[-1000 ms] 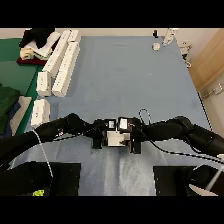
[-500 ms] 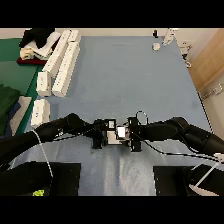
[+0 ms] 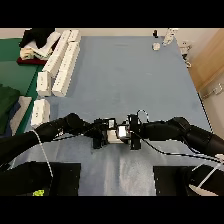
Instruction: Fold the box.
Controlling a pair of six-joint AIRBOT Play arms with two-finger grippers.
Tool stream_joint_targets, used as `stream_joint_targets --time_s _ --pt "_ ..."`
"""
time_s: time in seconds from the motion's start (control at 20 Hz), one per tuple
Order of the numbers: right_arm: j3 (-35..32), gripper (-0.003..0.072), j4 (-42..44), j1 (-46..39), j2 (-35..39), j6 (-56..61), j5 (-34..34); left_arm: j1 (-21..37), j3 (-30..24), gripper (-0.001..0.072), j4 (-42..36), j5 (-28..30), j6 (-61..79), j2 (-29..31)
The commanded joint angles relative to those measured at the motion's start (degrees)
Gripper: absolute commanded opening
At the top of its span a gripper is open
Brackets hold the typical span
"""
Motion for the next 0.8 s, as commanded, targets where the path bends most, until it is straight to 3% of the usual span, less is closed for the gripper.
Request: stream_joint_targets --time_s 0.0,0.3,0.35,0.6,0.75 --pt "0.07 0.0458 -0.26 -0.04 1.36 0.00 0.70 0.00 0.02 0.0536 0.07 -0.35 0.13 0.04" --pt "0.07 0.0442 -2.21 -0.31 0.28 0.26 4.35 0.00 0.02 0.0536 0.07 -0.35 0.13 0.07" --pt "0.07 0.0409 -2.19 -0.31 -0.42 0.57 4.48 0.00 0.02 0.0536 0.07 -0.35 0.13 0.07" --pt "0.04 0.0374 -0.33 -0.24 -1.38 1.33 0.28 0.00 0.02 0.0536 0.07 -0.35 0.13 0.04" --pt "0.04 0.0283 0.48 -0.24 -1.62 1.38 -1.73 0.00 0.02 0.0537 0.07 -0.33 0.13 0.04"
